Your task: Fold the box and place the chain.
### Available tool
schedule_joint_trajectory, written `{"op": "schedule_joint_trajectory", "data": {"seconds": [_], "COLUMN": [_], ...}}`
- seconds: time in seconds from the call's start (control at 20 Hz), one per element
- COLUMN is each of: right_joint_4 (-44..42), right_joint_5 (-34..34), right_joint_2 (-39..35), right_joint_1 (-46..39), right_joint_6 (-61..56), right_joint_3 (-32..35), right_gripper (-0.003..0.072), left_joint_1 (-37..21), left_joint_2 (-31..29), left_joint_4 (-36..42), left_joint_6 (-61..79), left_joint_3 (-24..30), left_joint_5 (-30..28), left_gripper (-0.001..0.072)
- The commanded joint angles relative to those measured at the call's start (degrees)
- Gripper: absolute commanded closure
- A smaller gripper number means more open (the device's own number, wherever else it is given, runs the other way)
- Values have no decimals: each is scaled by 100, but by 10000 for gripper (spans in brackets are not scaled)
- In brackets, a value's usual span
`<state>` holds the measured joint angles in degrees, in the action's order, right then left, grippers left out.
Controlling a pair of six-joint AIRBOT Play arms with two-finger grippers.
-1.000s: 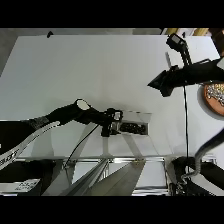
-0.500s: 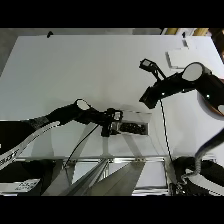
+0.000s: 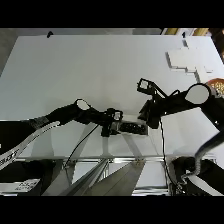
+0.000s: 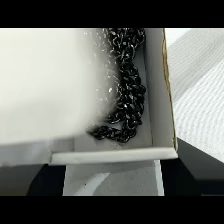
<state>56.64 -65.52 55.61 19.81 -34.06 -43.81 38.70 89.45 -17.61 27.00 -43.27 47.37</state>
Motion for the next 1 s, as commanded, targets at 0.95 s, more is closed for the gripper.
{"op": "schedule_joint_trajectory", "data": {"seconds": [0.95], "right_joint_4": [570], "right_joint_5": [339], "right_joint_2": [-605], "right_joint_1": [728], "right_joint_6": [286], "right_joint_3": [603], "right_gripper": [465], "left_joint_1": [-2], "left_joint_2": [0], "left_joint_4": [0], "left_joint_6": [0], "left_joint_3": [-4], "left_joint_5": [0], "left_gripper": [575]}}
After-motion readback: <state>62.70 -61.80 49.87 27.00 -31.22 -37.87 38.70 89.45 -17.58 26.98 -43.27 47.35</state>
